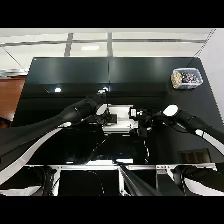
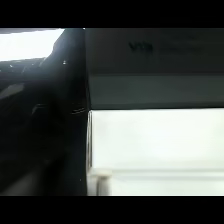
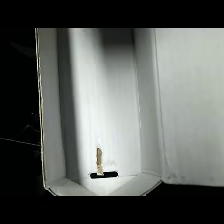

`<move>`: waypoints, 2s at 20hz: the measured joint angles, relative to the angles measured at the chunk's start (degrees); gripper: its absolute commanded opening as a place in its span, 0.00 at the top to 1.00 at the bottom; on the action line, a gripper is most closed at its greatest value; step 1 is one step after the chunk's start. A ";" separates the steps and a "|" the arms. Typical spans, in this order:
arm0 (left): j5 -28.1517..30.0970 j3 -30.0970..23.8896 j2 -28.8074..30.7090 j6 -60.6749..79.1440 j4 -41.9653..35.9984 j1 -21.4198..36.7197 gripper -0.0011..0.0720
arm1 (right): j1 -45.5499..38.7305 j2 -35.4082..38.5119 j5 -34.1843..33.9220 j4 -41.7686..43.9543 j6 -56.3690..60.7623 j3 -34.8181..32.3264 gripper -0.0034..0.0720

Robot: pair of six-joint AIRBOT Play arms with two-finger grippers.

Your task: Fold the box and place the chain.

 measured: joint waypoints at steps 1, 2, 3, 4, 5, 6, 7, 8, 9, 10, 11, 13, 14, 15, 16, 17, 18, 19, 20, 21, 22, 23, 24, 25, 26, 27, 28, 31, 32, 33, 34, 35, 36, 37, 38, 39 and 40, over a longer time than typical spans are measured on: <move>-0.68 0.26 -0.20 -0.17 0.37 -0.11 0.93 | 0.00 0.00 0.02 -0.02 0.00 0.00 0.62; -0.94 0.48 -0.37 -0.57 0.55 -0.22 0.95 | 0.00 0.00 0.04 -0.04 0.00 0.00 0.62; -0.94 0.59 -0.50 -0.61 0.63 -0.26 0.95 | 0.00 0.00 0.02 -0.04 0.00 0.00 0.62; -1.03 0.70 -0.57 -0.63 0.72 -0.33 0.95 | 0.00 0.00 0.02 -0.02 0.02 0.00 0.62; -1.09 0.81 -0.66 -0.63 0.76 -0.35 0.95 | 0.00 0.00 0.02 -0.02 0.02 0.00 0.62; -1.11 0.83 -0.70 -0.66 0.79 -0.39 0.95 | 0.00 0.00 0.02 -0.02 0.00 0.00 0.62; -1.11 0.90 -0.72 -0.66 0.76 -0.39 0.95 | 0.00 0.00 0.00 -0.02 0.00 0.00 0.62; -1.09 0.92 -0.74 -0.66 0.72 -0.39 0.95 | 0.00 0.00 0.00 -0.02 0.00 0.00 0.62; -0.96 0.92 -0.76 -0.68 0.50 -0.39 0.95 | 0.00 0.00 -0.02 0.00 0.00 0.00 0.62; -0.74 0.92 -0.76 -0.66 0.33 -0.39 0.95 | 0.00 0.00 -0.07 0.02 0.00 0.00 0.62; -0.57 0.92 -0.76 -0.66 0.11 -0.39 0.95 | 0.00 0.00 -0.11 0.02 -0.02 0.00 0.62; -0.31 0.92 -0.76 -0.66 -0.33 -0.39 0.95 | 0.00 0.00 -0.20 0.04 -0.11 0.00 0.62; -0.24 0.92 -0.76 -0.66 -0.52 -0.39 0.95 | 0.00 0.00 -0.28 0.09 -0.13 0.00 0.62; -0.17 0.92 -0.76 -0.66 -0.61 -0.39 0.95 | 0.00 0.00 -0.55 0.24 -0.11 0.00 0.62; -0.13 0.92 -0.76 -0.66 -0.76 -0.39 0.95 | 0.00 0.00 -0.72 0.31 -0.11 0.00 0.62; -0.09 0.92 -0.76 -0.68 -0.87 -0.39 0.95 | 0.00 0.00 -0.85 0.39 -0.11 0.00 0.62; -0.04 0.92 -0.76 -0.68 -0.96 -0.39 0.95 | 0.00 0.00 -0.92 0.50 -0.09 0.00 0.62; 0.00 0.92 -0.76 -0.79 -1.01 -0.39 0.95 | 0.00 0.00 -0.96 0.57 -0.04 0.00 0.62; 0.02 0.92 -0.76 -0.83 -1.05 -0.39 0.95 | 0.00 0.00 -0.96 0.63 -0.04 0.00 0.62; 0.07 0.92 -0.76 -0.83 -1.14 -0.39 0.95 | 0.00 0.00 -0.96 0.66 -0.04 0.00 0.62; 0.09 0.92 -0.76 -0.83 -1.18 -0.39 0.95 | 0.00 0.00 -0.96 0.70 -0.04 0.00 0.62; 0.11 0.92 -0.76 -0.81 -1.22 -0.39 0.95 | 0.00 0.00 -0.87 0.70 -0.02 0.00 0.62; 0.13 0.92 -0.76 -0.81 -1.25 -0.39 0.95 | 0.00 0.00 -0.59 0.72 0.00 0.00 0.38; 0.20 0.92 -0.76 -0.81 -1.29 -0.39 0.95 | -0.02 0.00 -0.28 0.74 0.04 0.00 0.15; 0.98 0.92 -0.79 -0.76 -1.95 -0.39 0.95 | -0.04 -0.02 0.15 1.05 0.37 0.00 0.13; 1.38 0.92 -0.81 -0.76 -2.34 -0.46 0.95 | -0.07 0.00 0.68 1.01 0.57 0.00 0.13; 1.27 0.92 -0.81 -0.83 -2.34 -0.46 0.95 | -0.07 0.13 0.92 0.70 0.96 0.11 0.13; 0.74 0.92 -0.81 -0.68 -2.01 -0.46 0.95 | -0.07 1.66 2.14 -0.79 3.48 0.66 0.13; 0.72 0.92 -0.81 -0.68 -1.84 -0.46 0.95 | -0.07 2.60 2.43 -2.12 4.39 0.83 0.13; 0.70 0.92 -0.81 -0.72 -1.73 -0.44 0.95 | -0.07 3.63 2.69 -3.63 5.27 0.94 0.13; 0.70 0.92 -0.81 -0.68 -1.62 -0.44 0.95 | -0.07 4.72 3.08 -5.68 6.19 1.03 0.13; 0.70 0.92 -0.81 -0.66 -1.60 -0.44 0.95 | -0.07 5.70 3.54 -7.54 6.84 1.11 0.13; 0.57 0.92 -0.81 -0.66 -1.55 -0.44 0.95 | -0.07 6.58 4.09 -9.57 7.48 1.16 0.13; 0.46 0.92 -0.81 -0.66 -1.44 -0.44 0.95 | -0.07 7.19 4.68 -11.30 7.87 1.16 0.13; 0.44 0.92 -0.81 -0.70 -1.44 -0.44 0.95 | -0.07 7.65 5.27 -12.90 8.24 1.18 0.13; 0.42 0.92 -0.81 -0.70 -1.44 -0.44 0.95 | -0.07 8.00 5.64 -14.05 8.48 1.20 0.13; 0.42 0.92 -0.81 -0.70 -1.44 -0.44 0.95 | -0.07 8.22 5.84 -14.93 8.68 1.22 0.13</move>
